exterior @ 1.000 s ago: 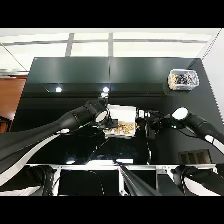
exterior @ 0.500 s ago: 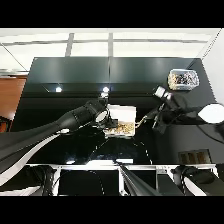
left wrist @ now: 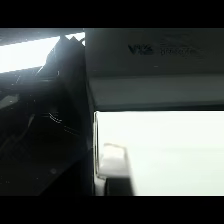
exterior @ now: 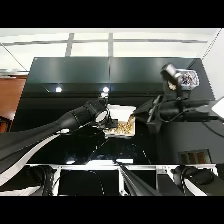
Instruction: Fold the box and place the chain.
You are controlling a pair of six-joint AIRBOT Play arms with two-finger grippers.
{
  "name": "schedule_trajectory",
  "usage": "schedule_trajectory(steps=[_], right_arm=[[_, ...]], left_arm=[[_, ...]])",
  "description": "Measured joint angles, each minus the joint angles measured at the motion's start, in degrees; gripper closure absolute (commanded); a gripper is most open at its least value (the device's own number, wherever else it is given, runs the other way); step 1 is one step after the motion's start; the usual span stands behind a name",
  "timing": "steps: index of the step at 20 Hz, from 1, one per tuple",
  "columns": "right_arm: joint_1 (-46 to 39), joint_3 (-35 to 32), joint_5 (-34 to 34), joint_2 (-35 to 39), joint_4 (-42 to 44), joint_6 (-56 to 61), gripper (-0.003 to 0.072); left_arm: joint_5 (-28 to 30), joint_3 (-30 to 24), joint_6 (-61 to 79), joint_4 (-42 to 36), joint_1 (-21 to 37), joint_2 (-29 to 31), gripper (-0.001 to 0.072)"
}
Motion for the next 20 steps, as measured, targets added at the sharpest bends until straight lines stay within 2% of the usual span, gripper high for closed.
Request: schedule_trajectory(steps=[1,2,3,6,11,14,19,20], right_arm=[[0.76,-1.79,-1.2,-1.09,0.17,0.42,0.0625],[1.29,-3.56,-2.56,-2.1,0.37,0.81,0.0441],[1.51,-4.83,-3.65,-2.78,0.24,1.4,0.0365],[-0.79,-5.42,-4.2,-3.41,-4.04,3.93,0.0365],[-11.43,-4.85,0.39,-1.66,-13.14,9.35,0.0366],[-15.32,-5.97,2.05,-1.29,-14.88,11.45,0.0366],[-17.2,-6.84,3.06,-1.11,-14.86,12.61,0.0366],[-17.38,-6.88,3.08,-1.11,-14.82,12.66,0.0366]], left_arm=[[0.0,-0.02,0.0,0.0,0.0,0.0,0.0678],[0.0,-0.02,-0.02,0.0,0.0,0.0,0.0678],[0.0,-0.02,-0.02,0.0,0.0,0.0,0.0678],[-0.07,-0.02,-0.02,0.0,0.0,-0.02,0.0678],[-1.01,-0.02,0.0,0.0,0.0,0.0,0.0678],[-1.07,0.0,-0.02,0.0,0.0,0.0,0.0679],[-2.1,0.9,-5.81,1.57,-0.2,0.33,0.0672],[-2.14,1.25,-6.97,2.23,-0.31,0.39,0.0505]])
